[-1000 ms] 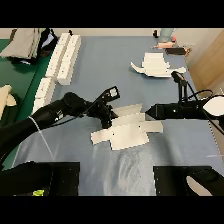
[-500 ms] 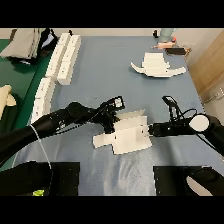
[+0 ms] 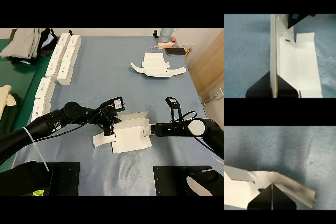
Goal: Fold the box.
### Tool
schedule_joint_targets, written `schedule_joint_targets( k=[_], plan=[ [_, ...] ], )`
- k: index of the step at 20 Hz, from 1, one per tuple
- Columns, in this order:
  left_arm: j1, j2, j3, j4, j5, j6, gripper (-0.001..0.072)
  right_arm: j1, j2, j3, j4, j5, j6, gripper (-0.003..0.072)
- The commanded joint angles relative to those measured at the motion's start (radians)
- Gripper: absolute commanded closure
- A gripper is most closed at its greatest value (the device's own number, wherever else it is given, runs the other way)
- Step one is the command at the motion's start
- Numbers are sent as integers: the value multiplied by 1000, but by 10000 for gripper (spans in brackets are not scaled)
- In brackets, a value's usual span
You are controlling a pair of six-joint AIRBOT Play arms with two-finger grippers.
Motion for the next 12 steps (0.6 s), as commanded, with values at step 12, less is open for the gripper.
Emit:
schedule_joint_targets(
  k=[12],
  plan=[
    [-32, 24, 0, 0, 135, 190, 698, -5, 29, 76, 12, -63, 77, 683]
  ],
)
